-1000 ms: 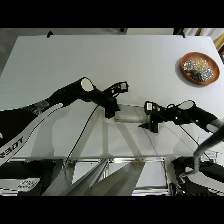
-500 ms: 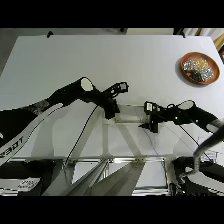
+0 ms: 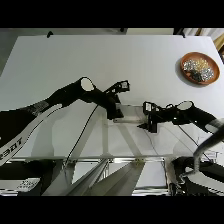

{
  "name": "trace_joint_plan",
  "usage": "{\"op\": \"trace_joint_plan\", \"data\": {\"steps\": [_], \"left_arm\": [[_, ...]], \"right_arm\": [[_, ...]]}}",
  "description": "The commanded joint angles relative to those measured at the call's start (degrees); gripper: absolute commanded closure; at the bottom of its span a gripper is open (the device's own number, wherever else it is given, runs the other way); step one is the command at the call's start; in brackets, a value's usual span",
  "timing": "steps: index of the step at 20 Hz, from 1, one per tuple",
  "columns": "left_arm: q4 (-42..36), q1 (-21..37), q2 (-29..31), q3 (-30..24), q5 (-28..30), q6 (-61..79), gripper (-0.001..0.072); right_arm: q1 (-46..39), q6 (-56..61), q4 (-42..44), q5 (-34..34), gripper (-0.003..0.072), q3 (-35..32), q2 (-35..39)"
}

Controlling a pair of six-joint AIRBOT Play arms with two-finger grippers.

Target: Fold the box and place the chain.

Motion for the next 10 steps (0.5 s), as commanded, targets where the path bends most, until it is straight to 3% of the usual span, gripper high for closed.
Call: {"op": "trace_joint_plan", "data": {"steps": [1, 8, 10], "left_arm": [[4.28, 0.07, 2.51, 0.04, 0.48, 0.07, 0.0137], [25.81, 0.07, 12.28, 0.04, -1.70, -13.35, 0.0138], [28.24, 0.07, 15.93, 0.04, -3.63, -15.10, 0.0148]], "right_arm": [[-0.04, -0.07, -0.13, 0.15, 0.0314, 0.04, 0.07], [-0.04, -0.07, -0.13, 0.15, 0.0314, 0.04, 0.07], [-0.04, -0.07, -0.13, 0.15, 0.0314, 0.04, 0.07]]}}
